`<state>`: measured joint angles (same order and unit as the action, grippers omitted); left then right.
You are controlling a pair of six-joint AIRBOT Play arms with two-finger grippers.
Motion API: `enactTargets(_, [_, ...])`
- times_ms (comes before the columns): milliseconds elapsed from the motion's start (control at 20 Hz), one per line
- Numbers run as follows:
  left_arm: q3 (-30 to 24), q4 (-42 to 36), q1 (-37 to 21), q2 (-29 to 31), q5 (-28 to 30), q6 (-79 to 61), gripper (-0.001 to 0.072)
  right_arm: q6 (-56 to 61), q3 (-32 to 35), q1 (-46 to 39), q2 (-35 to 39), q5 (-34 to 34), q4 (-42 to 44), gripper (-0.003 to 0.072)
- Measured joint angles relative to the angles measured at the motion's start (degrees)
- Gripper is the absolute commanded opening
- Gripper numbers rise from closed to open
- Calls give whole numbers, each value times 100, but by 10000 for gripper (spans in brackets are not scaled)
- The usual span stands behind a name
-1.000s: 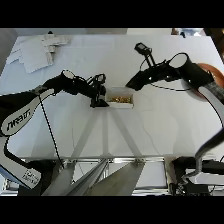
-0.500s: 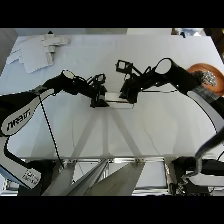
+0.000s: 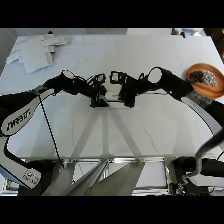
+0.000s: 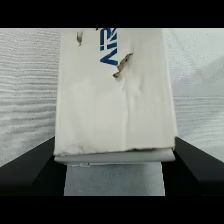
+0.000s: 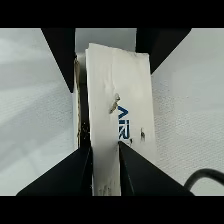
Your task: Fold the box and place the chain.
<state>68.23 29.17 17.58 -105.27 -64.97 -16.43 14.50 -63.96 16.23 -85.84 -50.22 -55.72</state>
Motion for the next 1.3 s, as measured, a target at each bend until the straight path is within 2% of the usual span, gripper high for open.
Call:
enactTargets(50, [0,0,0,0,0,-2,417,2,24,4,0,4,-20,223])
enactTargets(100, [0,2,0,0,0,-13,417,15,46,11,-2,-2,-42,314])
enactTargets(150, [0,2,0,0,0,-13,417,20,59,15,-2,-57,-52,342])
enactTargets(450, [0,2,4,0,-2,-17,417,48,96,20,15,-345,-109,342])
enactTargets(650, [-2,4,2,0,-22,7,417,168,109,20,278,-426,-214,341])
enactTargets(700, [-2,4,2,0,-20,7,417,216,105,20,389,-328,-175,335])
enactTargets(750, [-2,2,2,0,-17,7,417,310,105,20,516,-273,-157,294])
enactTargets(800, [-2,2,2,0,-17,7,417,459,107,20,640,-240,-153,208])
enactTargets(850, [-2,2,2,0,-15,7,417,673,105,20,758,-173,-107,33])
enactTargets(1100, [-2,2,2,0,-9,0,417,1961,142,-46,979,-11,715,13])
enactTargets(1300, [0,2,2,0,-4,0,417,2765,306,-79,632,116,1954,12])
